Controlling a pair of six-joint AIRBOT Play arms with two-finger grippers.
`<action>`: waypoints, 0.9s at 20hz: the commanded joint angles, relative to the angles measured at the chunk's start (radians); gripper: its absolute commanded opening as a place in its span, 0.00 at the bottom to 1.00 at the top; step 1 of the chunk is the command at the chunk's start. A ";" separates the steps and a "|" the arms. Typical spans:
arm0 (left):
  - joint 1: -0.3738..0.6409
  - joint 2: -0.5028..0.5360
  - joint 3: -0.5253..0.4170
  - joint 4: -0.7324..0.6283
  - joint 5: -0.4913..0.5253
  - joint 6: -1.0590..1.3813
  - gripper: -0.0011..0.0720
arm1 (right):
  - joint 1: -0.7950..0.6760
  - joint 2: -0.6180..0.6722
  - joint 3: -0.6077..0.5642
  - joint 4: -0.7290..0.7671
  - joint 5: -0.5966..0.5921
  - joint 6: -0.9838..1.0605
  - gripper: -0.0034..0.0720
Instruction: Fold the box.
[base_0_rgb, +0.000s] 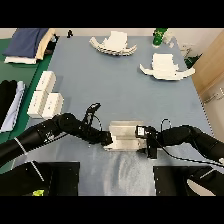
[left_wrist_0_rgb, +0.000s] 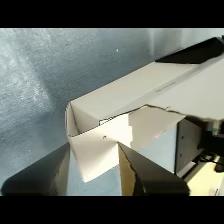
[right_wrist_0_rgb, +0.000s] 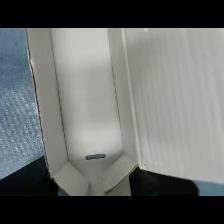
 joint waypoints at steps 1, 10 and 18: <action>-0.087 -0.006 0.050 0.222 0.014 -0.268 0.56 | 0.000 0.000 0.000 0.000 0.000 0.000 0.68; -0.237 -0.192 0.219 0.457 -0.097 -0.603 0.56 | 0.000 0.000 0.000 0.000 0.000 0.000 0.68; -0.279 -0.372 0.379 0.557 -0.244 -0.719 0.56 | 0.000 0.000 0.000 0.000 0.000 0.000 0.68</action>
